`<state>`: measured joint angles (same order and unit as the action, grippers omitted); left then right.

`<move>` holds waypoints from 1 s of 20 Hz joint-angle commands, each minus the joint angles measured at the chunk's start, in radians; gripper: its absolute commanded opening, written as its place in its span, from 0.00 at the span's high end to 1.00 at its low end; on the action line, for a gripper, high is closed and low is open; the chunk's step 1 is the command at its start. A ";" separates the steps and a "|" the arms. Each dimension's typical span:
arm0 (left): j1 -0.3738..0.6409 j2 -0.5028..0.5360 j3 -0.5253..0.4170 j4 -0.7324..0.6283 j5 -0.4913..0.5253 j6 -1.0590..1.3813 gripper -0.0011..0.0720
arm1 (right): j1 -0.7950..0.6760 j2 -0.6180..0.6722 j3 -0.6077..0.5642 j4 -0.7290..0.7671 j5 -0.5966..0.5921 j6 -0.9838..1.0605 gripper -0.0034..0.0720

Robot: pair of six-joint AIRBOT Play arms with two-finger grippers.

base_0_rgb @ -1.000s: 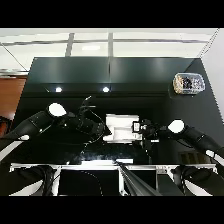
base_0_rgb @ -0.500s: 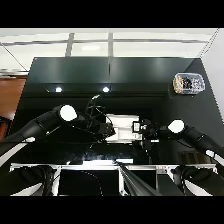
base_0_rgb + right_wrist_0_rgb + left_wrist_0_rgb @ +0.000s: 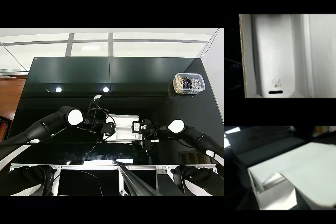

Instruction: Fold the box and place the chain.

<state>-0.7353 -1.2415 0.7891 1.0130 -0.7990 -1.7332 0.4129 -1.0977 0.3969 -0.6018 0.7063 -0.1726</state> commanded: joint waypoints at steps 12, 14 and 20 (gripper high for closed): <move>-0.041 -0.116 0.093 0.206 -0.058 -0.192 0.17 | 0.000 0.000 0.000 0.000 0.000 0.000 0.81; -0.077 -0.120 0.126 0.343 -0.112 -0.326 0.17 | 0.000 0.000 0.000 0.000 0.000 0.000 0.81; -0.186 -0.189 0.225 0.450 -0.243 -0.499 0.20 | 0.000 0.000 0.000 0.000 0.000 0.000 0.81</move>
<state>-0.8780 -1.4048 0.9787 1.3880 -0.9852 -2.1101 0.4129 -1.0977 0.3969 -0.6022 0.7063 -0.1730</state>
